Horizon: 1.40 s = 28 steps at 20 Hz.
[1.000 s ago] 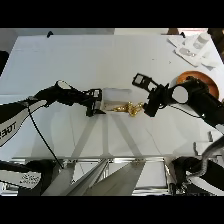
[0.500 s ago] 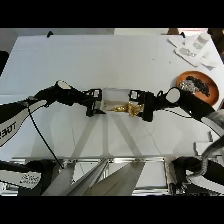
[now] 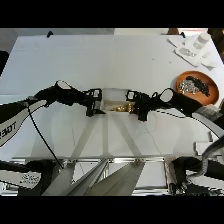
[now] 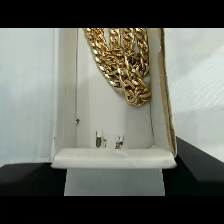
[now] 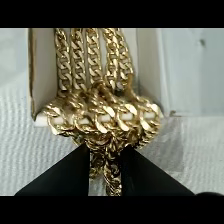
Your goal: Fold the box and place the chain.
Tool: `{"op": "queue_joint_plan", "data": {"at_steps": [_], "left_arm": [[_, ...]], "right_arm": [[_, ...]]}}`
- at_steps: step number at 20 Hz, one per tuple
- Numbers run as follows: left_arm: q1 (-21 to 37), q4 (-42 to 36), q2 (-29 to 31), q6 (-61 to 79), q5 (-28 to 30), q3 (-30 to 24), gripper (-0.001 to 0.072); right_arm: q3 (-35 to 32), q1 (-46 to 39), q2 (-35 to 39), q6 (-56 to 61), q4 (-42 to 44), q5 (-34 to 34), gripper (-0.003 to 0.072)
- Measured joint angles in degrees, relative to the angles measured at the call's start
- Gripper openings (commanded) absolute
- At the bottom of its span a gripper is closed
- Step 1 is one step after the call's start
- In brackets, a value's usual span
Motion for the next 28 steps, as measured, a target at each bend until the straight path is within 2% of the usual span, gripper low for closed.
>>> {"op": "queue_joint_plan", "data": {"at_steps": [4,8,11,20,24,28], "left_arm": [[0.0,0.0,0.0,0.02,0.0,0.0,0.0257],[-0.04,0.02,0.0,0.26,0.04,0.0,0.0257],[-0.04,0.02,0.0,0.22,0.04,0.0,0.0257],[-0.04,0.02,0.0,0.17,0.04,0.0,0.0257],[-0.04,0.02,0.0,0.15,0.04,0.0,0.0257],[-0.07,0.02,0.0,0.15,0.04,0.0,0.0257]], "right_arm": [[-0.02,0.02,-0.33,4.48,-1.84,-0.55,0.0011],[-0.09,-0.02,1.64,12.57,-7.82,-0.79,0.001],[-0.22,-0.09,5.07,18.78,-11.91,2.58,0.001],[0.52,2.62,17.16,35.65,-12.28,6.54,0.001],[2.84,8.5,18.64,41.22,-12.22,3.41,0.001],[8.2,13.9,17.16,46.36,-12.15,-1.31,0.001]]}}
